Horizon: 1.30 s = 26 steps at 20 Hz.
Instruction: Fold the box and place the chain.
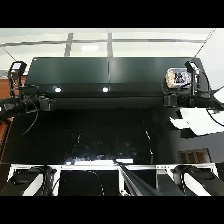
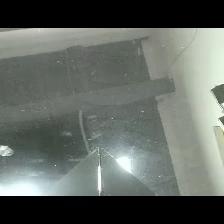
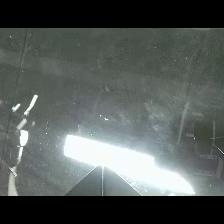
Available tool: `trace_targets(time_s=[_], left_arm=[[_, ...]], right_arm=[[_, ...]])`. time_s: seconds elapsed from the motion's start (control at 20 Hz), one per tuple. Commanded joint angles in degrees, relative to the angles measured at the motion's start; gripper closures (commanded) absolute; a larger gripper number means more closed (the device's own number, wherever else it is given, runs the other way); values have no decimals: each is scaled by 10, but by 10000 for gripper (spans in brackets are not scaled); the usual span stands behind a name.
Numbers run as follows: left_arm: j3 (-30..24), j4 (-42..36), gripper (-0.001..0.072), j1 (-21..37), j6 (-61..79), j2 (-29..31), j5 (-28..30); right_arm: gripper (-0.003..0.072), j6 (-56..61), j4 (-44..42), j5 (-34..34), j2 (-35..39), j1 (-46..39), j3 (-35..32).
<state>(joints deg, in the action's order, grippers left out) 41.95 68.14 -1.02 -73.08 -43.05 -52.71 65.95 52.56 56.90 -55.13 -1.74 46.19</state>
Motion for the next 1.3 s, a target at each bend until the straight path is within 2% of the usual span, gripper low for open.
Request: trace_targets(time_s=[0.0,0.6,0.7,0.95,1.0,1.05,1.1,1.15,1.2,1.25], left_arm=[[0,0,685,0,0,1,0],[0,0,685,0,0,1,5],[0,0,685,0,0,1,35],[0,-32,684,-2,0,-10,132],[0,-43,681,-2,0,-21,144],[1,-53,515,-3,1,-38,148],[2,-55,58,-7,9,-55,145],[3,-54,3,-14,13,-75,138],[6,-49,3,-20,32,-94,125],[10,-32,4,-23,35,-114,118]], right_arm=[[681,0,0,0,0,0,0],[681,0,0,0,0,0,0],[681,0,0,-4,0,0,0],[680,4,-28,-112,0,1,0],[645,4,-29,-125,0,1,0],[271,4,-28,-133,-3,1,-1],[-34,0,-25,-134,-9,1,-1],[-34,1,-12,-135,-17,0,-1],[-34,17,29,-145,-26,-5,0],[-34,80,106,-159,-36,-25,3]])
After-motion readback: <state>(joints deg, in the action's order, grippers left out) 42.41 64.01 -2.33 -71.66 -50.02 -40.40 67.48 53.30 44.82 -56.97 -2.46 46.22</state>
